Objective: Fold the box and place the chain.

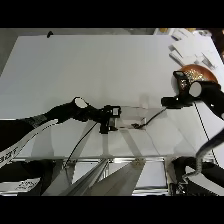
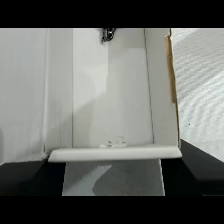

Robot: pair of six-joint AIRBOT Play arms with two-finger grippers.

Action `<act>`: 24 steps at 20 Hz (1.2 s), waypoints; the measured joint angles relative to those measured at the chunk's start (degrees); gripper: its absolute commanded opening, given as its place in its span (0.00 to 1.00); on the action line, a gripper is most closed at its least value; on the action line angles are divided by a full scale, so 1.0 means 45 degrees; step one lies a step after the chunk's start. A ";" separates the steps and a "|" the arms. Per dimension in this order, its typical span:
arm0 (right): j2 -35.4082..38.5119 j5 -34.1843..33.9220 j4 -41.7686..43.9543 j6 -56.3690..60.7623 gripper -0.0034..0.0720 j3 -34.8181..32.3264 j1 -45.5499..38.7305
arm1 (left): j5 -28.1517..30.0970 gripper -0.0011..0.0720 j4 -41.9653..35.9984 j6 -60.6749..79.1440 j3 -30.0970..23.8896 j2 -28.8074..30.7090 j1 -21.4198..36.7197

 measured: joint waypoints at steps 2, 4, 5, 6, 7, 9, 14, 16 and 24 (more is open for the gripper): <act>0.1229 0.0408 0.0296 -0.0228 0.07 0.0000 0.0160 | 0.0000 0.14 0.0000 0.0000 0.0000 0.0000 0.0000; 0.2511 0.0918 0.0670 -0.0481 0.07 0.0000 0.0491 | -0.0005 0.14 0.0000 0.0000 0.0000 0.0000 0.0000; 0.3167 0.1219 0.0967 -0.0636 0.07 0.0000 0.0733 | -0.0005 0.14 0.0000 0.0000 0.0000 0.0000 0.0000; 0.3759 0.1472 0.1277 -0.0733 0.07 0.0000 0.0981 | 0.0000 0.14 0.0000 0.0000 0.0000 0.0000 0.0000; 0.4376 0.1719 0.1647 -0.0816 0.07 0.0000 0.1277 | 0.0000 0.14 0.0000 0.0000 0.0000 0.0000 0.0000; 0.5440 0.2021 0.2555 -0.0942 0.07 0.0000 0.1904 | 0.0000 0.14 0.0000 0.0000 0.0000 0.0000 0.0000; 0.7062 0.2127 0.4639 -0.1049 0.07 -0.0005 0.3415 | 0.0000 0.14 0.0000 0.0000 0.0000 0.0000 0.0000; 0.7295 0.1797 0.5406 -0.1078 0.07 -0.0005 0.3866 | 0.0000 0.14 0.0000 0.0000 0.0000 0.0000 0.0000; 0.7412 -0.0058 0.6853 -0.1161 0.07 -0.0005 0.5158 | -0.0005 0.14 0.0000 0.0000 0.0000 0.0000 0.0000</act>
